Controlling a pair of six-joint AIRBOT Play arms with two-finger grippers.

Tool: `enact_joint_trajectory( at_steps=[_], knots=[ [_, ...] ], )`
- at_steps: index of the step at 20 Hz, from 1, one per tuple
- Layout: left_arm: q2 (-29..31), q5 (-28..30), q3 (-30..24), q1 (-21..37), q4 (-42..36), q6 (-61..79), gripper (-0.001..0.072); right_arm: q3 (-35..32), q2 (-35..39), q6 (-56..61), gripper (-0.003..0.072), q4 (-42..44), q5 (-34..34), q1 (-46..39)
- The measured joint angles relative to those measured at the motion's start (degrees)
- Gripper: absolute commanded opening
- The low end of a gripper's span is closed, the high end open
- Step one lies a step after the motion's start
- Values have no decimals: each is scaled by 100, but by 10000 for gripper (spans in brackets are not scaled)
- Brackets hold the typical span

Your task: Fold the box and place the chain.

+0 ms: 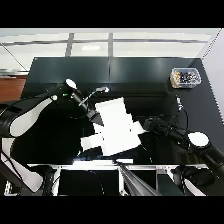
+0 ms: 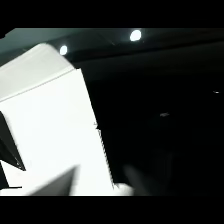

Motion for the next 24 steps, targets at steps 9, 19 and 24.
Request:
enact_joint_trajectory(
  at_steps=[9,19,24],
  knots=[
    [1615,1130,-868,-105,251,247,22,1075,2,-4,690,-2476,2061,-1344],
    [3051,3353,-1971,-957,1370,2559,24,1342,2,-96,720,-2813,2465,-1864],
    [3038,4225,-2013,-1163,1633,2741,25,1342,0,-540,719,-3849,2369,-1517]
  ],
)
